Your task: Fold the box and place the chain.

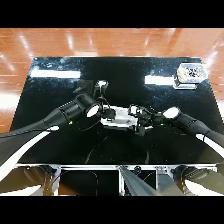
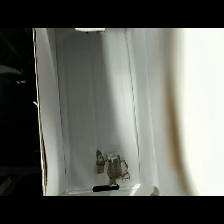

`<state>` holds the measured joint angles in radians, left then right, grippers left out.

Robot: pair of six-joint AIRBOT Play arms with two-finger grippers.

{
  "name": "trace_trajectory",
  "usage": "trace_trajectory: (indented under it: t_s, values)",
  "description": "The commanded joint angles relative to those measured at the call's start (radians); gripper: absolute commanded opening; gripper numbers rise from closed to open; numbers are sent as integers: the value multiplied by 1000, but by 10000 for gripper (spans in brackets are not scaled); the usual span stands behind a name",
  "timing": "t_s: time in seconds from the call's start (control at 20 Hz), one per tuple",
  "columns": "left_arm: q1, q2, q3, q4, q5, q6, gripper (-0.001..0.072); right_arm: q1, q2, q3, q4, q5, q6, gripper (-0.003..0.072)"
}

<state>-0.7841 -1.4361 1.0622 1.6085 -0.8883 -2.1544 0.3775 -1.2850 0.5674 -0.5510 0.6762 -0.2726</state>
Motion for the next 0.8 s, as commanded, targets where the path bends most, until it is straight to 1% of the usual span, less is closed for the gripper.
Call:
trace_trajectory:
  t_s: [0.0, 0.1, 0.2, 0.25, 0.3, 0.6, 0.75]
  values:
    - [-2, -46, 43, 3, -59, -15, 599, 1, 0, 0, 0, -1, 0, 539]
    - [-3, -76, 74, -2, -75, -15, 597, 1, 0, 0, 0, -1, 0, 539]
    - [-2, -79, 88, -3, -85, -15, 584, 1, 0, 0, 0, -1, 0, 538]
    - [-2, -80, 91, -1, -93, -15, 518, 1, 0, 0, 0, -1, 0, 539]
    - [-2, -82, 91, -2, -99, -15, 501, 1, 0, 0, 0, -1, 0, 538]
    - [-2, -112, 97, -53, -172, -11, 501, 1, 0, 0, 0, -1, 0, 539]
    - [-2, -137, 123, -52, -174, -11, 495, 1, 0, 0, 0, -1, 0, 538]
